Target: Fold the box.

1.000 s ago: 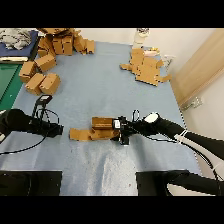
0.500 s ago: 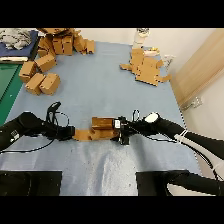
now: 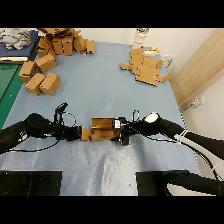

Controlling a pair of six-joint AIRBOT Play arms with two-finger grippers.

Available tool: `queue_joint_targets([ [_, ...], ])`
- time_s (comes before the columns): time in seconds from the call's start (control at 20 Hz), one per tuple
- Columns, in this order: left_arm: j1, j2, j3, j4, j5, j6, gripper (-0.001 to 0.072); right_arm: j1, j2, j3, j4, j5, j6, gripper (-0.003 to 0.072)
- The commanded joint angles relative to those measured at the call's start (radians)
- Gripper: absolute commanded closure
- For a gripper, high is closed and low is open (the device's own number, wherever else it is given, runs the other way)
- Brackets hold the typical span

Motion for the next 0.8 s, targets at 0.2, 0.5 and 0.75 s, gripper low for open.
queue_joint_targets([
  [0.2, -0.002, 0.029, 0.019, -0.132, -0.096, 0.101, 0.0699, 0.001, 0.000, 0.000, 0.001, 0.002, 0.000, 0.0230],
  [0.5, -0.002, 0.034, 0.024, -0.162, -0.131, 0.103, 0.0698, 0.001, 0.000, 0.000, 0.001, 0.003, 0.001, 0.0230],
  [0.75, 0.003, 0.034, 0.024, -0.162, -0.130, 0.101, 0.0697, 0.001, 0.000, 0.000, 0.001, 0.002, 0.001, 0.0230],
])
